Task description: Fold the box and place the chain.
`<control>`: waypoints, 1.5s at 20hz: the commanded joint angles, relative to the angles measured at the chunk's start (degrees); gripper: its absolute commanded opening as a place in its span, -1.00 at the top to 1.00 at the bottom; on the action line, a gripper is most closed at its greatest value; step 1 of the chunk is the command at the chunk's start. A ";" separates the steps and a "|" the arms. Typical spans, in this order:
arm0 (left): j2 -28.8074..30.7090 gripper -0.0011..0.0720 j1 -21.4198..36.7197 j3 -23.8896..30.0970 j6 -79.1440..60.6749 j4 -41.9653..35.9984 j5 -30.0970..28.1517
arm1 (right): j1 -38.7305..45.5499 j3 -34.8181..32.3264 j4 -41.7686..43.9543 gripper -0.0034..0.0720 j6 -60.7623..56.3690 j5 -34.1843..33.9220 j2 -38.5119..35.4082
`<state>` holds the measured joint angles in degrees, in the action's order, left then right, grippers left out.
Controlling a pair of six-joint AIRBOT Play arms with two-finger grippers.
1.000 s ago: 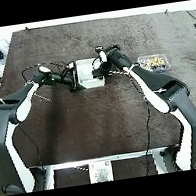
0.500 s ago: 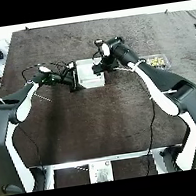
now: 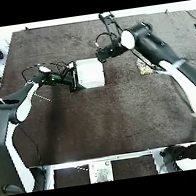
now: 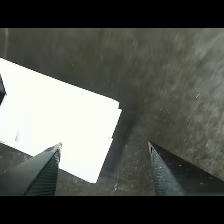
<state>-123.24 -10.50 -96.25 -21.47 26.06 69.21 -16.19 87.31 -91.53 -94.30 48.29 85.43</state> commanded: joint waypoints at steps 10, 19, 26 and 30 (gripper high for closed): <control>-0.02 0.13 0.02 0.00 0.00 0.00 -0.07 | 24.50 -33.35 0.50 -0.09 -5.14 -21.20 -15.47; -0.02 0.13 0.02 0.00 0.00 0.00 -0.04 | 35.08 -7.21 10.58 0.05 15.85 6.29 5.97; -0.02 0.13 0.02 0.00 0.00 0.00 -0.02 | 34.10 1.90 12.52 0.05 19.76 13.27 14.80; -0.02 0.13 0.02 0.00 0.00 0.00 -0.02 | 34.10 1.90 12.63 0.20 19.78 13.33 16.06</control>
